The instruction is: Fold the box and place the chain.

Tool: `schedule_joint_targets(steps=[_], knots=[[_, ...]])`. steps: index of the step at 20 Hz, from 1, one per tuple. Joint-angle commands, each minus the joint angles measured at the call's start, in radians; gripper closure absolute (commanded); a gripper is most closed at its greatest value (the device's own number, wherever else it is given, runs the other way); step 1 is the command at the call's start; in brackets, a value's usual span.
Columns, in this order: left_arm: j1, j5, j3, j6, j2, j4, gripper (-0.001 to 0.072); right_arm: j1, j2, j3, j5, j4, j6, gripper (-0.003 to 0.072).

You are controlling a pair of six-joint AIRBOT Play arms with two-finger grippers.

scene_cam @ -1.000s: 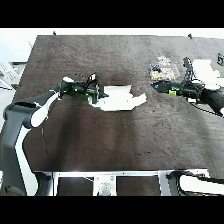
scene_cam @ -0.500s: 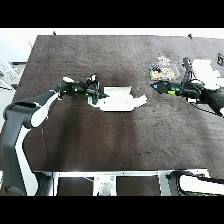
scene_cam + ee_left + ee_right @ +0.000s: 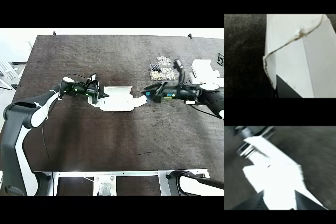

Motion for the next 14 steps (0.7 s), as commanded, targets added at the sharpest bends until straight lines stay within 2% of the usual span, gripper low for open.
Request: schedule_joint_targets(steps=[1,2,3,5,6,11,14], knots=[[0.000,0.001,0.000,0.000,0.000,0.000,0.0688,0.122,0.012,-0.067,-0.203,-0.031,-0.296,0.0138],[0.000,0.002,0.000,0.000,0.000,0.000,0.0688,0.156,0.012,-0.082,-0.262,-0.048,-0.343,0.0138],[0.000,0.002,0.000,0.000,0.000,0.000,0.0688,0.182,0.012,-0.083,-0.254,-0.087,-0.365,0.0135],[0.000,0.000,0.000,0.000,0.000,0.000,0.0688,0.229,0.012,-0.084,-0.248,-0.211,-0.352,0.0060],[0.000,0.000,0.000,0.000,0.000,0.000,0.0688,0.247,0.012,-0.084,-0.262,-0.255,-0.349,0.0060],[0.000,0.004,0.000,0.000,0.000,0.000,0.0688,0.269,-0.012,-0.084,-0.387,-0.260,-0.355,0.0060],[0.000,0.005,0.000,0.000,0.000,0.000,0.0688,0.276,-0.054,-0.084,-0.390,-0.306,-0.355,0.0060]])
